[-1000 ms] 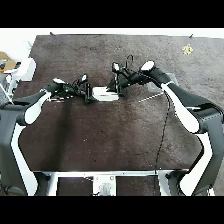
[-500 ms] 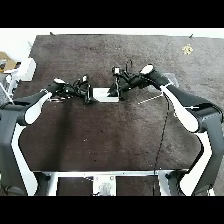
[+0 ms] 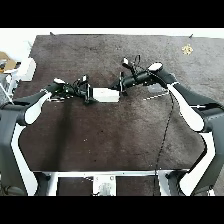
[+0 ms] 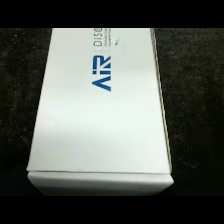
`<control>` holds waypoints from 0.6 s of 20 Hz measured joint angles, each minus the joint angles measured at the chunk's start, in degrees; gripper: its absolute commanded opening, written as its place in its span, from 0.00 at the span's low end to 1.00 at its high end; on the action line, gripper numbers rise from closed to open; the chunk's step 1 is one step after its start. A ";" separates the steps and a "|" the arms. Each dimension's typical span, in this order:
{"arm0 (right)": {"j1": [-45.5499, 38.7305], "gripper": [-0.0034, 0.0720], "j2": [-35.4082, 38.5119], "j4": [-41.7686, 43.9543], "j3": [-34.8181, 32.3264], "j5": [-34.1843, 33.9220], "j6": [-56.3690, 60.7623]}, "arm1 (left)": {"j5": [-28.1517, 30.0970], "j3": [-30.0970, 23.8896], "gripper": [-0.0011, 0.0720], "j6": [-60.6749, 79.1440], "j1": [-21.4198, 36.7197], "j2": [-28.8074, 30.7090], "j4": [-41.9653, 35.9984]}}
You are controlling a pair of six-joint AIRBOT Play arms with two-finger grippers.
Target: Fold the box and place the chain.
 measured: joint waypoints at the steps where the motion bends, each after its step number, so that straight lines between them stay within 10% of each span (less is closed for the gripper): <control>1: 0.04 0.07 -0.37 -0.26 -0.07 0.22 0.00 | 0.02 0.00 0.25 0.00 0.00 0.00 0.00; 12: 0.76 0.04 -4.31 -8.44 0.02 0.35 1.25 | 0.22 0.00 0.25 0.11 0.00 0.02 0.02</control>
